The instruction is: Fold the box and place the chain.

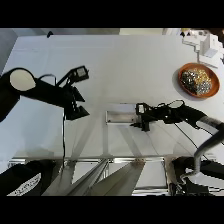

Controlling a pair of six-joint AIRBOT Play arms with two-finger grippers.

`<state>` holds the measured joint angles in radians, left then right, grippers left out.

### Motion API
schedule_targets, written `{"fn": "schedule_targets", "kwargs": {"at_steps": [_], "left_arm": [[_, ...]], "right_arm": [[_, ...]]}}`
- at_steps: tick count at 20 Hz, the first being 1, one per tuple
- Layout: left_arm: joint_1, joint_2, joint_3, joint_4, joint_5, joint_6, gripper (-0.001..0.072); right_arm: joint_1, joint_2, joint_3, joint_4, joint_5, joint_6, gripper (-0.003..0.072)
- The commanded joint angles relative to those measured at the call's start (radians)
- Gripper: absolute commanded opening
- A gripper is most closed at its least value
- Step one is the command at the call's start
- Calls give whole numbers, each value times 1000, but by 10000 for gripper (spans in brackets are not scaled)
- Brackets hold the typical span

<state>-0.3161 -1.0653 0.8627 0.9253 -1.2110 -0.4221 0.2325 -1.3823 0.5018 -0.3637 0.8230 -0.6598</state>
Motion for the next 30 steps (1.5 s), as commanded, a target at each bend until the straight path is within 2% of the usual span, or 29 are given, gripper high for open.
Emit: {"fn": "schedule_targets", "kwargs": {"at_steps": [1,3,7,13,19,22,30], "left_arm": [[74,5,-228,-290,179,705,701],[69,-56,-277,-345,249,875,702],[45,-193,-277,-526,261,983,702],[3,-310,-276,-555,285,1052,702],[-30,-362,-276,-570,316,1091,702],[-47,-371,-276,-631,318,1100,702],[-47,-385,-276,-650,327,1102,701]], "right_arm": [[0,0,1,0,2,0,356],[0,0,1,0,2,0,356],[0,0,1,0,3,0,356],[0,0,1,0,3,0,356],[0,0,1,0,3,0,356],[0,0,1,0,3,0,356],[0,0,1,0,3,0,356]]}}
